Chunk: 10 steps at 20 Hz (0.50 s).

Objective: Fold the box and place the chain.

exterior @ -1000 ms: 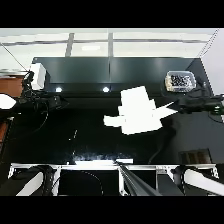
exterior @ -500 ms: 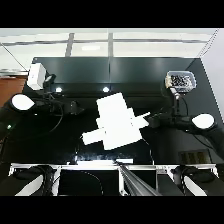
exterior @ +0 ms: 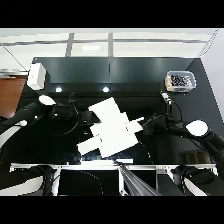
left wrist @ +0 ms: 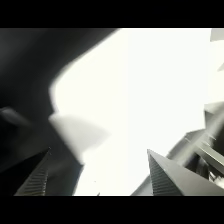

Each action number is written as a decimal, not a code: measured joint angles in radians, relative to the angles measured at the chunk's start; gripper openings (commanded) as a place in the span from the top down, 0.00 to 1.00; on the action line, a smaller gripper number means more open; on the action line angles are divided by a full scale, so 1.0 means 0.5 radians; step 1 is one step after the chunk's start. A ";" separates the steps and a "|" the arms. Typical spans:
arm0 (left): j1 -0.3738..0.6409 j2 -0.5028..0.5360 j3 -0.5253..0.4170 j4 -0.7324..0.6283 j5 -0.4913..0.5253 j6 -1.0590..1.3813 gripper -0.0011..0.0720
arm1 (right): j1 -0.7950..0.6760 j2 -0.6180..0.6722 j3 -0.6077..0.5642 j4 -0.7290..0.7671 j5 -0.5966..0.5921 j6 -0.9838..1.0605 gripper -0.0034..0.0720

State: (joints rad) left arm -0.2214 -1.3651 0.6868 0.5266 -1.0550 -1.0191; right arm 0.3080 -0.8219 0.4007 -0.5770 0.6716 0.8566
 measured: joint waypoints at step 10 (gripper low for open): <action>-0.040 -0.288 0.002 -0.311 -0.323 0.759 0.94 | 0.010 0.003 -0.002 0.000 -0.005 0.024 0.93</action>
State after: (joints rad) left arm -0.2413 -1.5093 0.6876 0.3714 -1.2167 -0.6395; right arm 0.3130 -0.8204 0.4000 -0.5770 0.6693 0.8688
